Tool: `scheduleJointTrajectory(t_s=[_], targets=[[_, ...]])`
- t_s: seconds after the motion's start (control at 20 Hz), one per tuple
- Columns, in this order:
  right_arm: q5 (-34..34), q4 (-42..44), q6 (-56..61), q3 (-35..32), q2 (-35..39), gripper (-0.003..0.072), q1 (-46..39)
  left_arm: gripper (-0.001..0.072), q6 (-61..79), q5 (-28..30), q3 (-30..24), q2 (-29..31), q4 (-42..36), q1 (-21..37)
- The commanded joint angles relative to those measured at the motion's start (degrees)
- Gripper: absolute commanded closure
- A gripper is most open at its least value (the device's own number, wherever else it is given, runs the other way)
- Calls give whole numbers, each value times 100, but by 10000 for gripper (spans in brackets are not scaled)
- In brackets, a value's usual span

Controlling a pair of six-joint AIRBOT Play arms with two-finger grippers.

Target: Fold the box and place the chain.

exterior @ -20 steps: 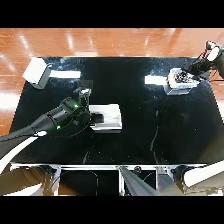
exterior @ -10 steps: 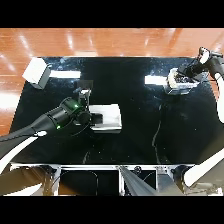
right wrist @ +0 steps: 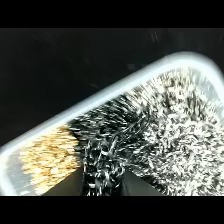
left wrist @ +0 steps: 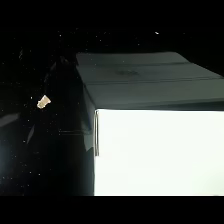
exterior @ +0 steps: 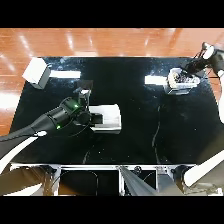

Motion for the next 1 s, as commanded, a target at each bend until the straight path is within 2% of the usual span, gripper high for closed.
scheduleJointTrajectory(t_s=[0.0, 0.2, 0.55, 0.95], targets=[[149, 15, -192, 286, 361, 665, -4, 692, -2, 0, 2, 0, -2, 0], [66, 13, -348, 352, 1067, 665, -4, 692, 0, 0, 2, 0, -2, 0], [-501, 17, -706, 378, 2872, 664, 13, 692, 0, 4, 2, 0, -2, 0], [-299, 767, -1346, 1032, 4548, 664, 76, 692, 0, 4, 2, 0, 2, 0]])
